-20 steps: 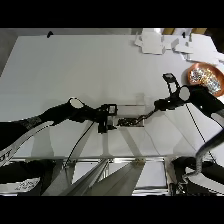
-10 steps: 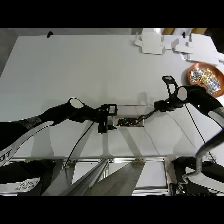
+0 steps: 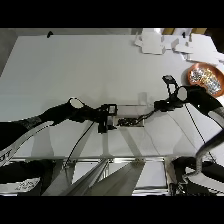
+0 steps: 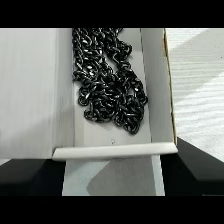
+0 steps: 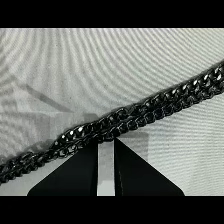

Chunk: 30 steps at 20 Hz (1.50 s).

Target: Fold the box and place the chain.

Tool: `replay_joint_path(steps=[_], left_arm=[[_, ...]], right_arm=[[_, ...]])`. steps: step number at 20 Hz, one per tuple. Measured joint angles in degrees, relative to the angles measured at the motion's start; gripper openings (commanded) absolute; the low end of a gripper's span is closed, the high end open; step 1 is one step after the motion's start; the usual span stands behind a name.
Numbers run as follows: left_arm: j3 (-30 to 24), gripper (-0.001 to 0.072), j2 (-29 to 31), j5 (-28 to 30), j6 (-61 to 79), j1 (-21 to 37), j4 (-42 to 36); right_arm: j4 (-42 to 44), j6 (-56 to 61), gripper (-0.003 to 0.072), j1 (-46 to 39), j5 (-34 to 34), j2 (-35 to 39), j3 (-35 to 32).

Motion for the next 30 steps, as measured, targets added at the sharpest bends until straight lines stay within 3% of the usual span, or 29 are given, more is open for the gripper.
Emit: replay_joint_path(steps=[8,18,22,30], left_arm=[[0.0,0.0209,0.0,-0.02,-0.02,0.0,0.02],[0.0,0.0209,0.0,0.0,-0.02,0.0,0.0],[0.0,0.0209,-0.02,-0.02,-0.02,0.0,0.02],[0.0,0.0209,0.0,-0.02,0.0,0.0,0.0]], right_arm=[[-0.15,-3.15,0.0012,0.2,2.95,3.85,0.0],[7.04,-5.49,0.0012,10.86,8.83,23.32,0.0],[13.68,-5.64,0.0012,16.59,7.04,28.04,0.0],[21.79,-5.84,0.0013,28.3,-2.27,29.81,-0.02]])
